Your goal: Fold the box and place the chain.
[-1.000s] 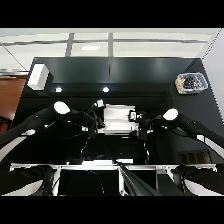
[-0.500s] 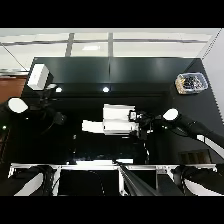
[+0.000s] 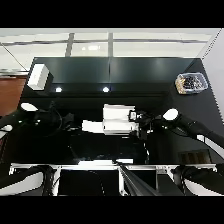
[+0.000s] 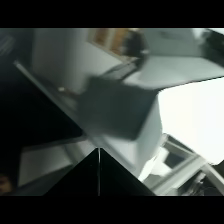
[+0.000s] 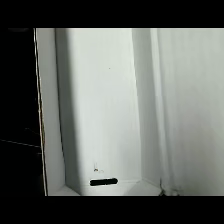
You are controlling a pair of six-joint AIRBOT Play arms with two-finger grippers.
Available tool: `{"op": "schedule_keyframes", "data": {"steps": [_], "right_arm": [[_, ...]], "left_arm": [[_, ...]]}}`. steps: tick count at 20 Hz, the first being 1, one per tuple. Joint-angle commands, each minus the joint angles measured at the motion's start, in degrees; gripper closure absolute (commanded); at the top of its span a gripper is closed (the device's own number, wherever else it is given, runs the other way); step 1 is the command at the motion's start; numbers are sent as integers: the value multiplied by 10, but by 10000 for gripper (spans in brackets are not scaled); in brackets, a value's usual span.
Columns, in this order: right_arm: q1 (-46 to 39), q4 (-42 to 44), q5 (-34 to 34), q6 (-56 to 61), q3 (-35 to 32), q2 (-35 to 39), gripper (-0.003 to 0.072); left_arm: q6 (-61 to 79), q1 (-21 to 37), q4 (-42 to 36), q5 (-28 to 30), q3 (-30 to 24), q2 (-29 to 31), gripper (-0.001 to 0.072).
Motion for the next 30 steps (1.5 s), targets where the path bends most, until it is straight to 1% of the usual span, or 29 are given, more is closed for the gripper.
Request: {"op": "schedule_keyframes", "data": {"steps": [1, 3, 5, 9, 10, 11, 12, 13, 14, 15, 17, 19, 22, 23, 26, 30], "right_arm": [[0, 0, 0, 0, 0, 0, 441], [0, 0, 0, 0, 0, 0, 441], [0, 0, 0, 0, 0, 0, 440], [0, 0, 0, 0, 0, 0, 441], [0, 0, 0, 0, 0, 0, 441], [0, 0, 0, 0, 0, 0, 441], [0, 0, 0, 0, 0, 0, 441], [0, 0, 0, 0, 0, 0, 441], [0, 0, 0, 0, 0, 0, 441], [0, 0, 0, 0, 0, 0, 441], [0, 0, 0, 0, 0, 0, 441], [0, 0, 0, 0, 0, 0, 441], [0, 0, 0, 0, 0, 0, 441], [0, 0, 0, 0, 0, 0, 441], [0, 0, 0, 0, 0, 0, 441], [0, 0, 0, 0, 0, 0, 441]], "left_arm": [[45, -66, -73, 19, 6, -34, 682], [45, -94, -47, 19, 19, -39, 682], [46, -113, -54, 23, 24, -39, 682], [94, -123, -73, 10, 45, -39, 680], [98, -123, -76, 8, 52, -39, 663], [97, -123, -76, -1, 62, -39, 534], [95, -123, -75, -19, 72, -39, 379], [90, -123, -73, -37, 83, -39, 185], [90, -123, -73, -59, 97, -39, 32], [90, -123, -72, -75, 109, -39, 28], [81, -128, -71, -88, 131, -39, 28], [51, -146, -41, -84, 150, -39, 33], [-44, -189, 51, -58, 181, -39, 35], [-62, -202, 68, -54, 190, -39, 35], [-99, -234, 78, -34, 206, -39, 35], [-138, -270, 83, 17, 208, -39, 35]]}}
